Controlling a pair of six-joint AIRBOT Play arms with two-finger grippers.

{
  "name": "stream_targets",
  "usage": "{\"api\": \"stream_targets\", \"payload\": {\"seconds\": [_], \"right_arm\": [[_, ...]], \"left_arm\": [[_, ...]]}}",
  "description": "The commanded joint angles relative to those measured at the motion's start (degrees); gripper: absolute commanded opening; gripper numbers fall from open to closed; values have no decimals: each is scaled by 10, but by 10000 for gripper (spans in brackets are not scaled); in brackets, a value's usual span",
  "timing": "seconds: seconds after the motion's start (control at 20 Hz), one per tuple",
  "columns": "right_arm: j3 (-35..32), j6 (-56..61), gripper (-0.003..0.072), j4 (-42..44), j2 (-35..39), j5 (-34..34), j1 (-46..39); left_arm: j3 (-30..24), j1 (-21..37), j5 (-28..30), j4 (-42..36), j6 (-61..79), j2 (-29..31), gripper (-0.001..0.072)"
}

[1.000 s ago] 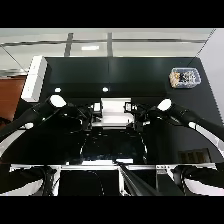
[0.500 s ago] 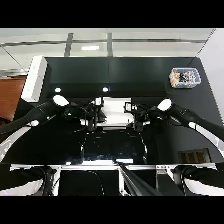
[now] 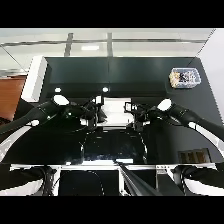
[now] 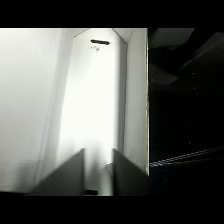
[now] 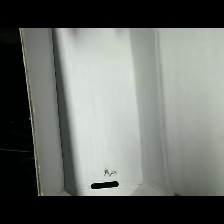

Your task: Fold the box and place the chain.

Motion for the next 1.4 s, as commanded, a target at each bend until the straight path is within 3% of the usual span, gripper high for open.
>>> {"api": "stream_targets", "payload": {"seconds": [0.0,0.15,0.3,0.45,0.6,0.75,1.0,1.15,1.35], "right_arm": [[0,0,158,0,0,0,0],[0,0,158,0,0,0,0],[0,0,158,0,0,0,0],[0,0,158,0,0,0,0],[0,0,158,0,0,0,0],[0,0,158,0,0,0,0],[0,0,158,0,0,0,0],[0,0,158,0,0,0,0],[0,0,158,0,0,0,0]], "left_arm": [[21,11,-19,91,-84,24,27],[32,52,-37,197,-393,96,26],[20,120,-57,319,-605,155,27],[-16,215,-106,323,-845,153,29],[-72,290,-122,220,-833,123,29],[-101,313,-134,123,-775,58,27],[-95,238,-135,-24,-678,-40,27],[-59,182,-127,-32,-668,-70,27],[-4,171,-172,-30,-633,-76,31]]}}
